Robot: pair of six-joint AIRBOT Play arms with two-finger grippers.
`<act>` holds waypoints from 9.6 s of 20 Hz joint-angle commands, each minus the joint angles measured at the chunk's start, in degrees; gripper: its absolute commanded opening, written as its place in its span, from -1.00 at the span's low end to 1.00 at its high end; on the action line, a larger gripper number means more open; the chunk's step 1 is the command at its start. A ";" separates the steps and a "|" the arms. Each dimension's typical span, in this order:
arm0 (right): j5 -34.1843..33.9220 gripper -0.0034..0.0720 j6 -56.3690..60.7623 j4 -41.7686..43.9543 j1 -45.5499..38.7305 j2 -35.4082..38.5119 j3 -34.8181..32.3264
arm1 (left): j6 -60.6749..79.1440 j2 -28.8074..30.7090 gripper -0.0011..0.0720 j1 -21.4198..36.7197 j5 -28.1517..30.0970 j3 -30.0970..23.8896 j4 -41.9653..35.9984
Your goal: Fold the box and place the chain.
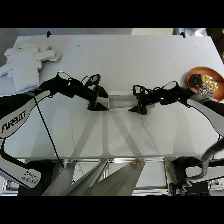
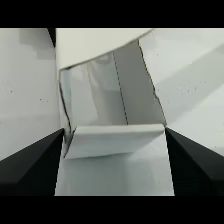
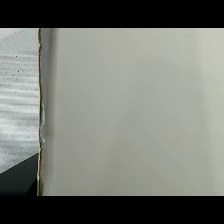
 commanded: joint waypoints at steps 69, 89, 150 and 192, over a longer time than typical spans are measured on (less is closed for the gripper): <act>0.39 0.94 10.97 -14.47 -0.85 13.16 0.04 | 0.22 0.20 -0.03 -5.64 11.89 0.04 2.08; -3.56 -0.89 33.29 1.92 -1.49 14.43 0.07 | 0.22 0.20 -0.03 -5.64 11.89 0.04 2.08; -3.52 0.19 32.61 -17.57 3.76 13.07 -0.52 | 0.22 0.20 -0.03 -5.64 11.89 0.04 2.08; 2.40 -0.23 71.43 3.34 -11.61 13.60 -10.71 | 0.22 0.20 -0.03 -5.64 11.89 0.04 2.08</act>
